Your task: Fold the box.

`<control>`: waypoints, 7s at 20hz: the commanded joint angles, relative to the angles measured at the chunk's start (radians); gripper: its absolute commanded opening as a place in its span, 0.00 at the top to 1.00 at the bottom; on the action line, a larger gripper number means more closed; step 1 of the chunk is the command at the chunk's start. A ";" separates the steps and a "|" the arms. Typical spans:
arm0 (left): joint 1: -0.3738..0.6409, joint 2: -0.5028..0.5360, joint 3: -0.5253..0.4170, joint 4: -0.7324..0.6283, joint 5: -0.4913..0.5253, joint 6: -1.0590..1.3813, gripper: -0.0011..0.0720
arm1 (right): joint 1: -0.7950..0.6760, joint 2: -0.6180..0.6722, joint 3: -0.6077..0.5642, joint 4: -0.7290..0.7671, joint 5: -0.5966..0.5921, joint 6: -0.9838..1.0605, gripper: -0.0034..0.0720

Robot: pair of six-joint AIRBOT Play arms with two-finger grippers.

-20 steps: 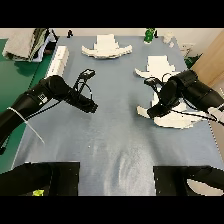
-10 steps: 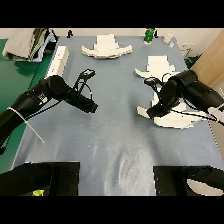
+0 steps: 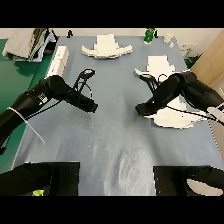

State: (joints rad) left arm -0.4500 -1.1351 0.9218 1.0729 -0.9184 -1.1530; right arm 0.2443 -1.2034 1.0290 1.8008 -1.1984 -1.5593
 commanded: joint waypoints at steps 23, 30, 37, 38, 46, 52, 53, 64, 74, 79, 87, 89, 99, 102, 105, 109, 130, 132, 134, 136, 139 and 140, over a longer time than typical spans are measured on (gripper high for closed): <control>0.001 -0.006 0.000 -0.144 0.065 0.000 0.96 | -1.180 -0.494 0.331 0.148 -0.269 -0.412 0.35; 0.001 -0.006 0.000 -0.154 0.070 0.000 0.96 | -1.179 -0.557 0.341 0.285 -0.373 -0.506 0.43; 0.001 -0.006 0.000 -0.178 0.071 0.000 0.96 | -1.113 -0.557 0.311 0.387 -0.458 -0.529 0.77; 0.001 -0.006 0.000 -0.187 0.071 0.000 0.96 | -1.090 -0.557 0.304 0.387 -0.457 -0.529 0.92; 0.007 -0.006 0.005 -0.236 0.058 0.008 0.69 | -0.714 -0.489 0.258 0.407 -0.401 -0.418 0.95; 0.042 -0.006 0.031 -0.235 -0.052 0.039 0.19 | -0.396 -0.132 -0.170 0.409 -0.043 -0.311 0.95; 0.065 -0.006 0.031 -0.234 -0.103 0.039 0.19 | -0.346 -0.058 -0.251 0.406 -0.008 -0.300 0.95; 0.192 -0.029 0.012 -0.211 -0.200 0.134 0.19 | -0.074 0.409 -0.671 0.395 0.338 -0.116 0.95; 0.203 -0.235 -0.055 -0.454 -0.178 0.362 0.19 | -0.074 0.556 -0.653 0.423 0.346 -0.128 0.95; 0.203 -0.263 0.000 -0.457 -0.163 0.434 0.20 | -0.074 0.586 -0.678 0.420 0.329 -0.155 0.95; 0.202 -0.424 0.064 -0.607 -0.270 0.552 0.20 | -0.074 0.586 -0.678 0.423 0.343 -0.162 0.95; 0.202 -0.458 0.064 -0.698 -0.318 0.618 0.19 | -0.074 0.586 -0.678 0.422 0.345 -0.163 0.95; 0.191 -0.531 0.064 -0.758 -0.479 0.734 0.65 | -0.074 0.550 -0.678 0.426 0.369 -0.162 0.95; 0.190 -0.532 0.085 -0.755 -0.460 0.745 0.67 | -0.074 0.523 -0.678 0.426 0.343 -0.163 0.95; 0.188 -0.532 0.097 -0.712 -0.462 0.744 0.67 | -0.074 0.523 -0.678 0.425 0.341 -0.170 0.95; 0.174 -0.532 0.097 -0.642 -0.477 0.734 0.68 | -0.074 0.523 -0.678 0.424 0.361 -0.170 0.95; 0.108 -0.435 0.159 -0.629 -0.324 0.844 0.97 | -0.187 0.523 -0.657 -0.133 0.328 0.229 0.41; 0.085 -0.379 0.157 -0.624 -0.298 0.903 0.97 | -0.195 0.526 -0.614 -0.119 0.307 0.230 0.41; 0.063 -0.340 0.157 -0.623 -0.287 0.945 0.97 | -0.195 0.525 -0.549 -0.079 0.299 0.232 0.41; 0.042 -0.322 0.154 -0.623 -0.278 0.970 0.97 | -0.196 0.525 -0.479 -0.070 0.300 0.256 0.41; 0.000 -0.249 0.051 -0.623 -0.145 1.044 0.97 | -0.196 0.525 -0.401 -0.101 0.299 0.304 0.41; -0.018 -0.205 -0.008 -0.624 -0.066 1.069 0.97 | -0.196 0.525 -0.387 -0.101 0.299 0.306 0.44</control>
State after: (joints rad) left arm -0.4301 -1.4155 1.0031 0.4461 -1.1339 -0.1627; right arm 0.0502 -0.6792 0.5793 1.7157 -0.8959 -1.2915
